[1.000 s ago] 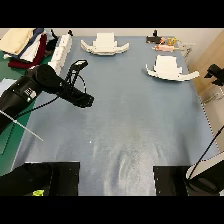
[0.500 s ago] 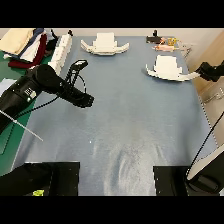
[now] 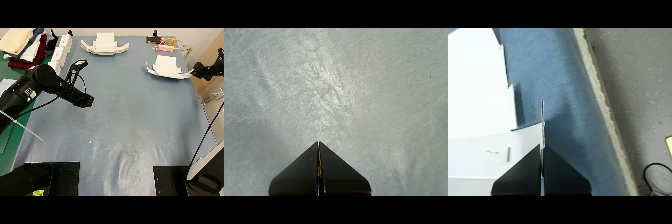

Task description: Fold the box.

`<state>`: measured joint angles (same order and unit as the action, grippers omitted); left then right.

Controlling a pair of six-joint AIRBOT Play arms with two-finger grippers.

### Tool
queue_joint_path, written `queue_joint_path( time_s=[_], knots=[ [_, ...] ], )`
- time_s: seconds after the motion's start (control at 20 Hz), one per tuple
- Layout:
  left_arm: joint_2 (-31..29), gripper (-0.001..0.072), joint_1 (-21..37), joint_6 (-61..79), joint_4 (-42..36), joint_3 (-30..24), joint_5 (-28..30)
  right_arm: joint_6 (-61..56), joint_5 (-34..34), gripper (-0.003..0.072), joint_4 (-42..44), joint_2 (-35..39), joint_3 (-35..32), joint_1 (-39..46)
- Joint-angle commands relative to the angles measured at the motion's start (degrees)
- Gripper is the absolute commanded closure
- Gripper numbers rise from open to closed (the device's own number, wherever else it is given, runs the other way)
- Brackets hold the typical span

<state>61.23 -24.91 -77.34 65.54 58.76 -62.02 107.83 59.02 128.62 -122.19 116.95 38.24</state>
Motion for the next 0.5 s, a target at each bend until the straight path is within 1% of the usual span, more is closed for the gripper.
queue_joint_path(
  time_s=[0.0, 0.1, 0.25, 0.35, 0.45],
  knots=[
    [-0.02, 0.0696, -0.02, 0.0, 0.02, -0.02, 0.0, 2.75, 8.33, 0.0683, 1.18, 2.23, 0.46, -0.96],
    [-0.02, 0.0696, -0.02, 0.0, 0.0, -0.02, 0.0, 2.75, 11.15, 0.0686, 2.25, 4.68, -0.76, -1.99],
    [-0.02, 0.0696, -0.02, 0.0, 0.0, -0.02, 0.0, 2.6, 11.74, 0.0688, 3.15, 9.84, -5.42, -4.37],
    [-0.02, 0.0696, -0.02, 0.0, 0.0, -0.02, 0.0, 2.6, 11.8, 0.0688, 3.1, 14.58, -10.43, -6.45],
    [-0.04, 0.0696, -0.02, 0.0, 0.0, -0.02, 0.0, 2.58, 11.5, 0.0688, 3.13, 20.33, -17.33, -8.39]
  ],
)
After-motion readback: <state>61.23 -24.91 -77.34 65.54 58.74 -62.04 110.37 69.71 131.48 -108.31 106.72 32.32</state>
